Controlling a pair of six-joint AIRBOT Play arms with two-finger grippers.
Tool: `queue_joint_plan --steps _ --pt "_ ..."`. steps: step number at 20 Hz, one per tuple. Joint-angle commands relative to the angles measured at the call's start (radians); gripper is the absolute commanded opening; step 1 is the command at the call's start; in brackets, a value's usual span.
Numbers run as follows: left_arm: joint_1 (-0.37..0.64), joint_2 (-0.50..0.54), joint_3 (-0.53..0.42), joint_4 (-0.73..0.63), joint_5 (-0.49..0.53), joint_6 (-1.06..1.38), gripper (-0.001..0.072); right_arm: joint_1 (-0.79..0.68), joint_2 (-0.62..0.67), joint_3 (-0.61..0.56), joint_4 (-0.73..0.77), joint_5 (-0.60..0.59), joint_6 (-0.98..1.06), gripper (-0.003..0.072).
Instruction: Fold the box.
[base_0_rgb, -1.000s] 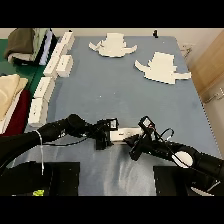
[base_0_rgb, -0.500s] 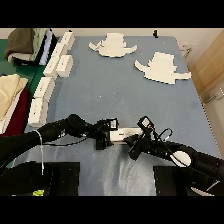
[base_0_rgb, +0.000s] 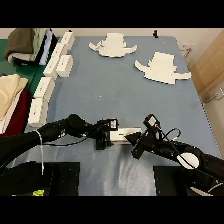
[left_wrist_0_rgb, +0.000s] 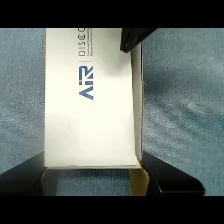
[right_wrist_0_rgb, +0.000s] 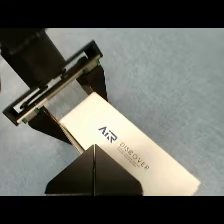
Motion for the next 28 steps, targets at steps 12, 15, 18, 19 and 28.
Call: queue_joint_plan --steps 12,15,18,19,28 --pt "0.0 0.0 0.0 0.0 0.0 -0.001 0.0528 -0.121 0.034 -0.001 -0.126 0.182 0.119 0.0003" --pt "0.0 0.0 0.0 0.0 0.0 -0.001 0.0528 -0.121 0.034 -0.001 -0.245 0.221 0.232 0.0003" --pt "0.0 0.0 0.0 0.0 0.0 -0.001 0.0528 -0.121 0.032 -0.001 -0.266 0.249 0.243 0.0003" --pt "0.0 0.0 0.0 0.0 0.0 -0.001 0.0528 -0.121 0.032 -0.001 -0.284 0.246 0.252 0.0003" --pt "0.0 0.0 0.0 0.0 0.0 -0.001 0.0528 -0.121 0.0 -0.001 -0.322 0.272 0.306 0.0003"
